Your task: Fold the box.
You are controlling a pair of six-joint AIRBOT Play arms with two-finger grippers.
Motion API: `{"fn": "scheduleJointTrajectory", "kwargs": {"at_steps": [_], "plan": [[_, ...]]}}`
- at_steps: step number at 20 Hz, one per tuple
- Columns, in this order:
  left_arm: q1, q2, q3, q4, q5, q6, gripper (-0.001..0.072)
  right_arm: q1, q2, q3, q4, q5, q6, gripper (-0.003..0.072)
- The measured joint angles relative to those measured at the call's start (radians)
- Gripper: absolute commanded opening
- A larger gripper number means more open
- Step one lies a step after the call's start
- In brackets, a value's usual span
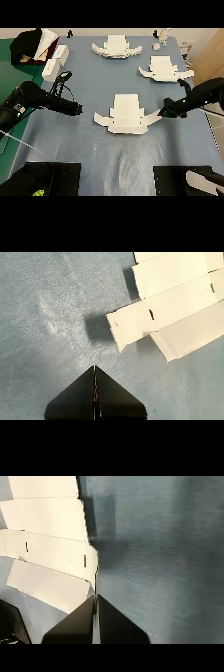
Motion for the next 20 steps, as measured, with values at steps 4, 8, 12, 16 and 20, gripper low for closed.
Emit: {"fn": "scheduleJointTrajectory", "kwargs": {"at_steps": [4,8,12,16,20], "plan": [[0.0,0.0,0.0,0.0,0.0,0.0,0.0014,0.095,0.031,-0.076,-0.032,0.103,0.074,0.0287],[0.0,0.0,0.0,0.0,0.0,0.0,0.0014,0.125,0.003,-0.097,-0.044,0.146,0.099,0.0151],[0.0,0.0,0.0,0.0,0.0,0.0,0.0014,0.135,-0.039,-0.102,-0.018,0.182,0.081,0.0002],[0.0,0.0,0.0,0.0,0.0,0.0,0.0014,0.177,-0.055,-0.103,0.01,0.205,0.029,0.0],[0.0,0.0,0.0,-0.019,0.014,0.0,0.0014,0.279,-0.003,-0.135,0.017,0.232,-0.013,0.0]]}}
